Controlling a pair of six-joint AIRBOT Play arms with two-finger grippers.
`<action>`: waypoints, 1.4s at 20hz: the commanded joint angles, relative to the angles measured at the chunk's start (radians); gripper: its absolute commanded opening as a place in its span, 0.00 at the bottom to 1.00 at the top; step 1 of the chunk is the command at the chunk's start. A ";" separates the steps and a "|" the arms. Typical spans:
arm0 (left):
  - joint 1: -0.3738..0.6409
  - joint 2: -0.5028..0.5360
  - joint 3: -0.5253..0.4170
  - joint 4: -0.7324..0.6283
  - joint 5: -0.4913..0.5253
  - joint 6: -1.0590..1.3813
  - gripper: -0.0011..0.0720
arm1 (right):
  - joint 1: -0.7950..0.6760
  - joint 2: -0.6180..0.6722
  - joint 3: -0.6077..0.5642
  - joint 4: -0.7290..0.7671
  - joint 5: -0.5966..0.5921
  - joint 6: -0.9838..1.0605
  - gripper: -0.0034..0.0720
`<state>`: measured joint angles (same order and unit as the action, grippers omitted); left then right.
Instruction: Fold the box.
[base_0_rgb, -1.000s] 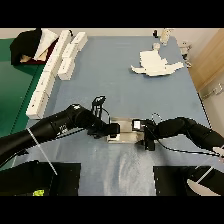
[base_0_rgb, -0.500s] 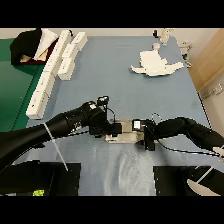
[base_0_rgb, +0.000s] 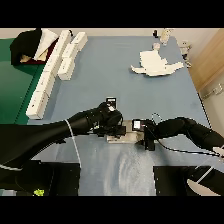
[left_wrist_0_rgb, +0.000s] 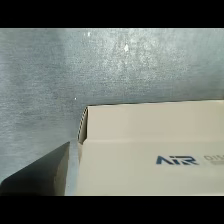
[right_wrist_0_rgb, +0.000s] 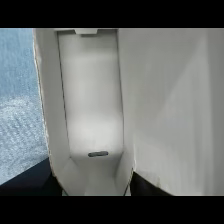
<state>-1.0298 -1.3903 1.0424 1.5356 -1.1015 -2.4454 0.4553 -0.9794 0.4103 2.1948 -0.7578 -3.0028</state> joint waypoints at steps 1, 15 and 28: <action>-0.034 -0.058 0.047 0.052 -0.045 -0.018 0.63 | 0.000 0.000 0.000 0.000 0.000 0.000 0.64; -0.056 -0.107 0.111 0.102 -0.132 -0.016 0.03 | 0.000 0.000 0.000 0.000 0.000 0.000 0.64; -0.063 0.054 0.181 0.076 -0.381 0.174 0.98 | 0.000 0.000 0.000 0.000 0.000 0.000 0.64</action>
<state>-1.0878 -1.4063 1.2037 1.6146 -1.4002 -2.3497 0.4549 -0.9794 0.4103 2.1937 -0.7574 -3.0043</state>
